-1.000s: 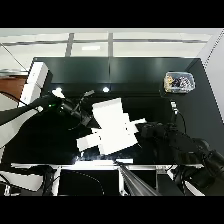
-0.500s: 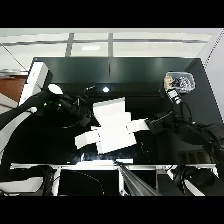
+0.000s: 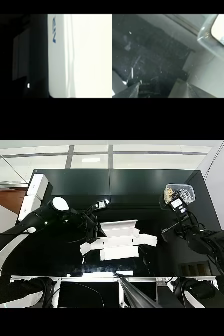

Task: Fold the box and place the chain.

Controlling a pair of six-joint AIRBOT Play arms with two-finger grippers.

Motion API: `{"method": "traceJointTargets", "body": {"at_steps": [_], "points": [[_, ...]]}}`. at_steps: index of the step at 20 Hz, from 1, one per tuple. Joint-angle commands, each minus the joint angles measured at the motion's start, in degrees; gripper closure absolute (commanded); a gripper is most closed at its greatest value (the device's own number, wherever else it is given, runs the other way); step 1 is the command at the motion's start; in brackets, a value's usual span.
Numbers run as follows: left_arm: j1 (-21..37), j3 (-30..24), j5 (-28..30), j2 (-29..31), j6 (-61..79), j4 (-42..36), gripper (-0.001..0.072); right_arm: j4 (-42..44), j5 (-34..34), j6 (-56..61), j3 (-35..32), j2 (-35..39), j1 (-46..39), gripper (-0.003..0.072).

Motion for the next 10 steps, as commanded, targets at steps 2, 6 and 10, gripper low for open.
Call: {"method": "traceJointTargets", "body": {"at_steps": [2, 6, 10], "points": [[-0.6, -3.8, 2.7, -0.4, 11.5, -1.1, 0.0685, 3.2, 2.7, -0.8, 0.1, 0.0, -0.1, -0.0010], [-0.7, -8.2, 11.4, -0.4, 18.9, -3.0, 0.0685, 8.1, 5.8, -8.3, 0.0, -0.1, -0.1, -0.0009], [-0.6, -8.3, 15.0, -0.6, 21.8, -3.0, 0.0684, 19.1, 5.8, -21.5, -2.0, -0.3, 0.0, -0.0009]]}}
